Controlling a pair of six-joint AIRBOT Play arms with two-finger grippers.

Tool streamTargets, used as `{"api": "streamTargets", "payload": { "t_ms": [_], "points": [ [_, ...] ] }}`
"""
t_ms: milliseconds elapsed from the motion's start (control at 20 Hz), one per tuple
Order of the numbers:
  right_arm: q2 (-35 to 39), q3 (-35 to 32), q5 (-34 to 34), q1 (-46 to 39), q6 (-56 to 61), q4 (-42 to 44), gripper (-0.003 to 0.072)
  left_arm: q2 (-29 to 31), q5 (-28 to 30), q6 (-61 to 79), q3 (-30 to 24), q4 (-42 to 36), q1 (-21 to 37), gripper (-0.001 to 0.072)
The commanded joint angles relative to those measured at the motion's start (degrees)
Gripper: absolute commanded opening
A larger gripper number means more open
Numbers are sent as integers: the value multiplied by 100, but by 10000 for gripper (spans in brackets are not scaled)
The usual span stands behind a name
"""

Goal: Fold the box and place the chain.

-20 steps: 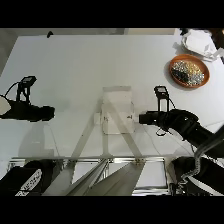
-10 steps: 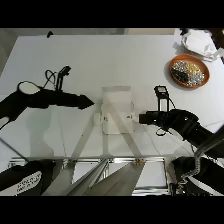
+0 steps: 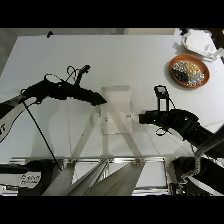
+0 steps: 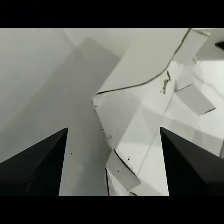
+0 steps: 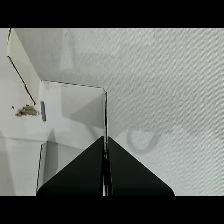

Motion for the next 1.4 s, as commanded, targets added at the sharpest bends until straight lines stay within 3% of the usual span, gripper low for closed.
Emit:
{"api": "streamTargets", "payload": {
  "t_ms": [0, 50, 150, 250, 650, 1000, 1250, 1350],
  "points": [
    [2, -4, -7, 4, -2, 2, 21, -125, 280, 332, 83, 179, -308, 630],
    [2, -4, -7, 4, -2, 4, 21, -125, 420, 439, 83, 179, -411, 628],
    [2, -4, -4, 4, -2, 17, 21, -125, 472, 634, 83, 249, -568, 529],
    [2, -4, -4, 4, -2, 20, 21, -125, 444, 734, 83, 424, -614, 482],
    [2, -4, 13, 4, -2, 24, 21, -116, 555, 1384, 85, 557, -597, 15],
    [313, 186, 264, 4, -264, 17, 23, 380, 417, 1731, 85, 535, -603, 1],
    [1541, 767, 1550, -2, -1237, -160, 30, 1202, 96, 1563, 83, 391, -638, -1],
    [2144, 796, 2092, -2, -1261, -267, 233, 1510, 13, 1475, 79, 573, -761, -2]
  ]
}}
